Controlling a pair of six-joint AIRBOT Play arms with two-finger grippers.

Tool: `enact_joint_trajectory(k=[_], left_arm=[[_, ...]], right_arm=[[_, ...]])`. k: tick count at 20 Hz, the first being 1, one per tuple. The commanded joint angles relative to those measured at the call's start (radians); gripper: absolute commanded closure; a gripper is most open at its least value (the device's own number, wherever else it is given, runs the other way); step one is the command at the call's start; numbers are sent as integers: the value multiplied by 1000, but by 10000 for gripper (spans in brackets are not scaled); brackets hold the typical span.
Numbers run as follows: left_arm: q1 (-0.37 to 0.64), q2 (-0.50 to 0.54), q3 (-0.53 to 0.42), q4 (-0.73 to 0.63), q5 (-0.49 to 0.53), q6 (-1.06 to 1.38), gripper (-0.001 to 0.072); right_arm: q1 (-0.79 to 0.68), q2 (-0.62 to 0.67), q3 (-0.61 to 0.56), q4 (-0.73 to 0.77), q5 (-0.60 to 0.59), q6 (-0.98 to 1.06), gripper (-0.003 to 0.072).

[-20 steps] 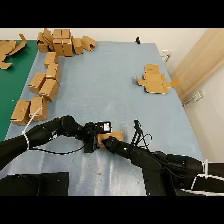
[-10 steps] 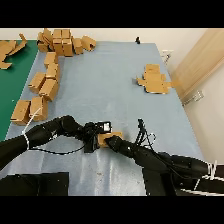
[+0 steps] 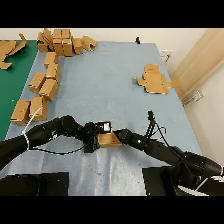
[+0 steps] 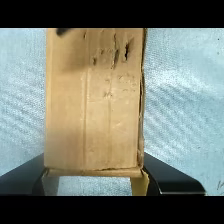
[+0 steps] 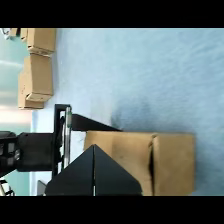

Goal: Fold the box.

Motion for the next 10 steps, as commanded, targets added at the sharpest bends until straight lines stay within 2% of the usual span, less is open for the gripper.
enact_joint_trajectory(k=[1, 7, 10], left_arm=[[0, 0, 1, 0, 0, 0, 184], [0, 0, 1, 0, 0, 0, 184], [-3, -1, 1, -11, 98, 2, 185]], right_arm=[[-138, 18, -2, -59, -126, -37, 684], [-212, 50, 16, -77, -128, -36, 684], [-230, 104, 16, -76, -128, -36, 684]])
